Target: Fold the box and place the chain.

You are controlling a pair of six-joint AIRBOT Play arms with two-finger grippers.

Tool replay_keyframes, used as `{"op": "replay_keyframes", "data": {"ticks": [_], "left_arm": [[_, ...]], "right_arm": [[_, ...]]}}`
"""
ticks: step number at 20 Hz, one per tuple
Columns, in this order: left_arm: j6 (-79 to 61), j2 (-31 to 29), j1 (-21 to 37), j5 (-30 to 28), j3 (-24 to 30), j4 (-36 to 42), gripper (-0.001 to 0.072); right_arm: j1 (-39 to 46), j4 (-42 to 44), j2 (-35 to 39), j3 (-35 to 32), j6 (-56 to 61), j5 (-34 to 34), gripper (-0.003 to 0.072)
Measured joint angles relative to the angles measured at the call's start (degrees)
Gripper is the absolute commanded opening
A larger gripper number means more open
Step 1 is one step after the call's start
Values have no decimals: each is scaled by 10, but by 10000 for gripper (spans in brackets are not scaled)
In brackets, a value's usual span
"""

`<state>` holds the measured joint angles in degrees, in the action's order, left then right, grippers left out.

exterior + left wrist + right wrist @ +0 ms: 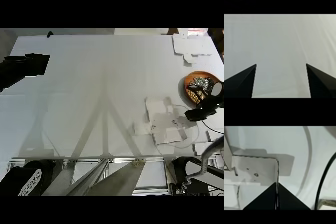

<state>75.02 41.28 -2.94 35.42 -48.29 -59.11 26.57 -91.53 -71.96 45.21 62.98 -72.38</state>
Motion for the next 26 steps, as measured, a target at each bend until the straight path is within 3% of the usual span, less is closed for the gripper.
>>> {"op": "replay_keyframes", "data": {"ticks": [7,13,21,26], "left_arm": [[0,0,0,0,0,0,697],[0,0,0,0,0,0,697],[0,0,0,0,0,0,697],[0,0,0,0,0,0,697]], "right_arm": [[-2,221,53,0,-94,-28,11],[-5,469,60,-14,-204,14,9],[-156,579,61,-114,-331,192,9],[-236,603,61,-136,-359,304,9]]}}
